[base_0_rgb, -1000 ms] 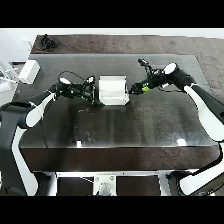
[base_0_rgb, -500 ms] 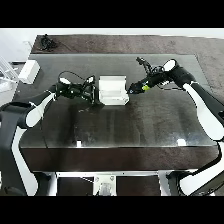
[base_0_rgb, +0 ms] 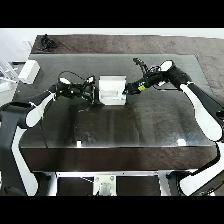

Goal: Fold the box and place the chain.

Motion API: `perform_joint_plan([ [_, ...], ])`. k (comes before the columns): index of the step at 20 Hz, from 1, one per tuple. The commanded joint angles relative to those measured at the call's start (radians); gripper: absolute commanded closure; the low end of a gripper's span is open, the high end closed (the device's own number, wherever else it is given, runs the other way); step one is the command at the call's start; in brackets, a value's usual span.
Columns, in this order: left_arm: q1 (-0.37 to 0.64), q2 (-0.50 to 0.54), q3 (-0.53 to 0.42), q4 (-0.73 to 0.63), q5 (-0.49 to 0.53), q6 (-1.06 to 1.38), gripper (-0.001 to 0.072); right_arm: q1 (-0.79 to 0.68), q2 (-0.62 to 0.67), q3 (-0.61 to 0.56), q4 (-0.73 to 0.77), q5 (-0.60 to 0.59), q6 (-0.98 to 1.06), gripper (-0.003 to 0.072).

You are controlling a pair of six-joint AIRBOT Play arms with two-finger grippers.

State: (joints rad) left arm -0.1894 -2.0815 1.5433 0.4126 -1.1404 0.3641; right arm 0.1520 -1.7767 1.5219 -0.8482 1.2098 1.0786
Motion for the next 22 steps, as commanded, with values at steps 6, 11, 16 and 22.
perform_joint_plan([
  [6,0.001,0.000,0.001,0.000,0.000,0.000,0.0354,0.008,-0.008,0.001,-0.002,0.021,0.022,0.0229],
  [11,0.001,0.000,0.001,0.000,-0.001,0.000,0.0354,0.020,-0.036,0.003,-0.061,-0.038,0.086,0.0163],
  [16,0.001,0.000,0.001,0.000,-0.001,0.000,0.0354,0.064,-0.037,0.035,-0.191,-0.085,0.175,0.0162],
  [22,0.001,0.000,0.001,-0.001,-0.002,-0.001,0.0354,0.153,-0.037,0.090,-0.423,-0.101,0.366,0.0167],
])
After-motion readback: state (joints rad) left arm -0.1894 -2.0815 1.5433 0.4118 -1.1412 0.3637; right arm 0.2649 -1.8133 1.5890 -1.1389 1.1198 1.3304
